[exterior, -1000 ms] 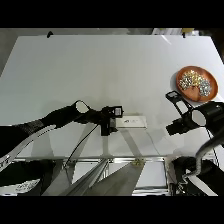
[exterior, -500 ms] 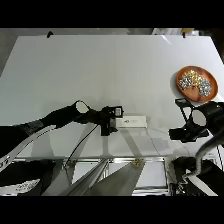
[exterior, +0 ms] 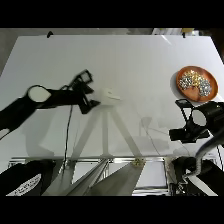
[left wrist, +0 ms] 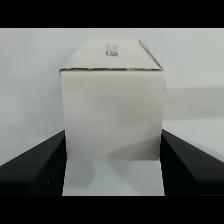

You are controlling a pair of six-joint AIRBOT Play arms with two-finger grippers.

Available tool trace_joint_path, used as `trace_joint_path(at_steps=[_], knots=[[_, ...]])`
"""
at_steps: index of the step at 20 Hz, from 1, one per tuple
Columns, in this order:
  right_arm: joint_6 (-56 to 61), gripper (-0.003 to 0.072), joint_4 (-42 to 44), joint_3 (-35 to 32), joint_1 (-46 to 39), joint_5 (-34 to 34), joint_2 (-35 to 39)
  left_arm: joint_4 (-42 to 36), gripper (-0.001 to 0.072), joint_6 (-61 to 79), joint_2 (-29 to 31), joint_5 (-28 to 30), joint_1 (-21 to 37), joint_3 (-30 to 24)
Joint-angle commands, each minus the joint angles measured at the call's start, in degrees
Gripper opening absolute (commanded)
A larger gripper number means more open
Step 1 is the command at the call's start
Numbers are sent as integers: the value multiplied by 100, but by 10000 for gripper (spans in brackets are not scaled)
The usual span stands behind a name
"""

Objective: Fold the box and place the chain.

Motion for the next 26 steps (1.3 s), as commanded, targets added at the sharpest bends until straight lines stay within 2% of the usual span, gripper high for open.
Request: trace_joint_path(at_steps=[1,4,6,7,9,10,12,14,18,21,24,26], knots=[[2,14,2,0,2,15,-4,1491,271,-1882,946,-142,1357,7],[2,14,4,0,2,15,-2,2116,270,-2511,1034,-522,2549,4],[2,14,4,0,2,17,-2,2269,275,-2983,986,-494,3270,4],[2,14,2,0,2,17,-2,2264,297,-3016,994,-404,3587,4],[2,14,2,0,2,20,-2,2260,413,-3032,1049,-282,4079,4],[2,14,4,0,2,26,-2,2260,412,-3038,1069,-313,4234,4],[2,14,4,0,2,39,-2,2262,411,-3038,1082,-496,4371,4],[2,14,4,0,2,39,-2,2411,409,-3091,1084,-935,4376,4],[2,14,4,0,2,39,-2,3383,409,-3899,1084,-2227,4374,2],[2,14,2,0,2,39,-2,3582,409,-4050,1102,-3099,4374,-46],[2,14,4,0,2,42,-2,3713,410,-4129,1327,-3742,4374,-511],[2,14,7,0,2,37,-2,3845,412,-4131,1589,-3952,4374,-990]])
